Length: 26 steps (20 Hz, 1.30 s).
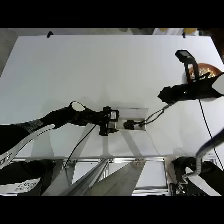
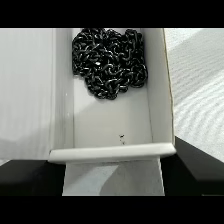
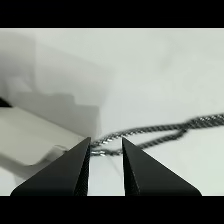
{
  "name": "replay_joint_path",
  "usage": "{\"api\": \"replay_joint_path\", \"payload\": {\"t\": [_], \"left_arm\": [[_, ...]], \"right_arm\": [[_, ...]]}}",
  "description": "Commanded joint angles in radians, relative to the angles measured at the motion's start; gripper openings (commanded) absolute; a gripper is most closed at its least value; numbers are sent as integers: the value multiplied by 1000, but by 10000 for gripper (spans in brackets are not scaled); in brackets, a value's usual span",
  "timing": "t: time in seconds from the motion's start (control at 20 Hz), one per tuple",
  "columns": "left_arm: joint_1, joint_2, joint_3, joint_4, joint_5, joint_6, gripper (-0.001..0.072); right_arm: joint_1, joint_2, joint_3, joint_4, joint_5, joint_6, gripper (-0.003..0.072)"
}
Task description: Fold the box and place the chain.
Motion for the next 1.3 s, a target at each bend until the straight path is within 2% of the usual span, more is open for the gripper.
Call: {"api": "replay_joint_path", "payload": {"t": [0.0,0.2,0.35,0.4,0.5,1.25], "left_arm": [[0,1,0,0,0,0,18],[0,1,0,0,0,0,18],[0,1,0,0,0,0,18],[0,1,0,0,0,0,18],[0,1,0,0,0,0,18],[0,1,0,0,0,0,18]], "right_arm": [[-43,-67,-45,-79,-15,39,220],[-43,-129,-129,-72,-97,42,221],[-43,-156,-143,-72,-137,43,227],[-43,-163,-143,-72,-145,43,245],[-43,-178,-145,-72,-150,43,333],[-43,-312,-181,-76,-182,95,332]]}}
